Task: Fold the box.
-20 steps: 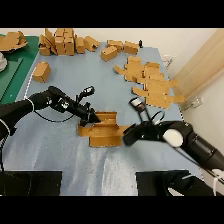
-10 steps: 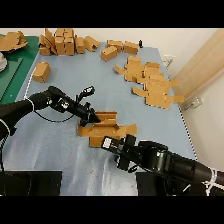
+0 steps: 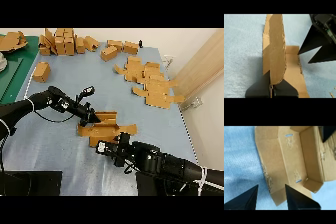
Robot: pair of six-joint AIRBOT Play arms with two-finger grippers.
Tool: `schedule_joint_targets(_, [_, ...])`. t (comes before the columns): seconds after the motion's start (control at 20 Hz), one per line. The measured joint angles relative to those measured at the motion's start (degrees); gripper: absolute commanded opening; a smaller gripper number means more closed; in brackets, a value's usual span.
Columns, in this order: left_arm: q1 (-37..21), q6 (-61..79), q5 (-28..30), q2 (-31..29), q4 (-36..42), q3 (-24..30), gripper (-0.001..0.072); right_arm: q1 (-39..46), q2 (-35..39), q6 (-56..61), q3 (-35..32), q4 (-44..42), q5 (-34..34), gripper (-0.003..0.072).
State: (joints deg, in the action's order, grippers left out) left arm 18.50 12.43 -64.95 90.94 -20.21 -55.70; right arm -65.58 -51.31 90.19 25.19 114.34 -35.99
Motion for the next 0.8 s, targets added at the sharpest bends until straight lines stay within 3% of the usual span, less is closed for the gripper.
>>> schedule_joint_targets(0.4, [0.00, 0.00, 0.00, 0.00, 0.02, 0.00, 0.0011, 0.37, -3.65, 0.42, 0.20, 4.22, 1.51, 0.0502])
schedule_joint_targets(0.8, [0.00, 0.00, 0.00, 0.00, 0.02, 0.00, 0.0011, 6.91, -2.82, 0.46, 2.95, 5.60, 2.45, 0.0503])
